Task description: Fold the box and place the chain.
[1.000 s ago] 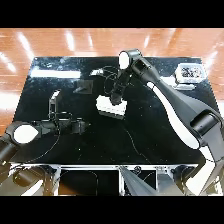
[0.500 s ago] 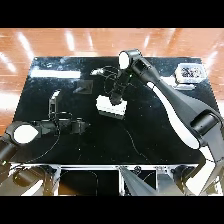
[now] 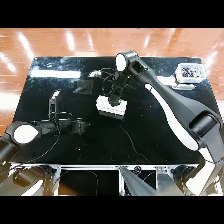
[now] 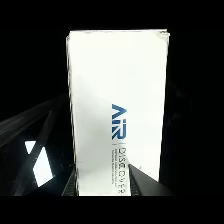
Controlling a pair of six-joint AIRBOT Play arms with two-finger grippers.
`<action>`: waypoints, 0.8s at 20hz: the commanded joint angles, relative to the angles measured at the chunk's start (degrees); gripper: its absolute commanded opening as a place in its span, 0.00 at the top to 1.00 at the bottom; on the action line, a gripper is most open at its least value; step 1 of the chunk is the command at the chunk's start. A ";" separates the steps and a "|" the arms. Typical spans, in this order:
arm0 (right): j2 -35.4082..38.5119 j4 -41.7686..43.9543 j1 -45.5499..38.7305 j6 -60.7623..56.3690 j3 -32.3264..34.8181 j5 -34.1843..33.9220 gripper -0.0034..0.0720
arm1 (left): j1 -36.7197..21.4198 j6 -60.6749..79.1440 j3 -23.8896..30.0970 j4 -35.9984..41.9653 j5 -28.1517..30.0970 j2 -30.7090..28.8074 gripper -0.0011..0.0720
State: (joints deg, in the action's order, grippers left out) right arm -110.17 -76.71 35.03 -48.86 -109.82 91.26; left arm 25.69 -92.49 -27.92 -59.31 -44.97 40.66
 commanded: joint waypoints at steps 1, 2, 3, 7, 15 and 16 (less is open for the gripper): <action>-0.07 -1.79 0.52 -1.60 -0.02 0.00 0.40 | -0.02 0.81 -0.04 -0.02 0.37 0.02 0.32; -0.15 -1.75 0.63 -1.92 -0.02 0.02 0.40 | -0.02 0.81 -0.04 -0.02 0.55 0.02 0.32; -0.39 -1.75 0.79 -1.97 -0.04 0.02 0.40 | -0.02 0.83 -0.04 -0.02 0.96 0.02 0.32; -1.64 -1.33 0.94 -3.28 -0.02 0.04 0.40 | -0.02 0.87 -0.04 -0.02 2.12 0.02 0.32; 1.86 -1.36 0.94 -4.31 -0.07 0.70 0.40 | -0.02 1.05 -0.04 0.02 2.34 0.02 0.32; 2.99 -1.36 0.92 -5.11 -0.07 0.70 0.40 | -0.02 1.05 -0.04 0.07 2.38 0.02 0.32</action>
